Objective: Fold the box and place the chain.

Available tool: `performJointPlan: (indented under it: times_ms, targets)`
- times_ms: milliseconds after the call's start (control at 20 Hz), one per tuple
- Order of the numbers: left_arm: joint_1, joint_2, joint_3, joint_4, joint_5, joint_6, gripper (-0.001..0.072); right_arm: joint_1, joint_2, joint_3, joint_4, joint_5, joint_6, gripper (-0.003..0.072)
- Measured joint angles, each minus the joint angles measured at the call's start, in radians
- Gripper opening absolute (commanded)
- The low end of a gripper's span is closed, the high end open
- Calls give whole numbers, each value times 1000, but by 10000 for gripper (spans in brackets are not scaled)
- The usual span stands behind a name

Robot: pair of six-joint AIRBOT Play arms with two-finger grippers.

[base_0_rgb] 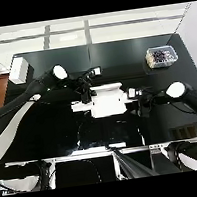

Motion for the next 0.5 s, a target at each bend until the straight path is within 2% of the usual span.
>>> performJointPlan:
  times_ms: [500]
  targets:
    - [0, -2, 0, 2, 6, 0, 22, 119, -116, -2, 96, -137, -208, 713]
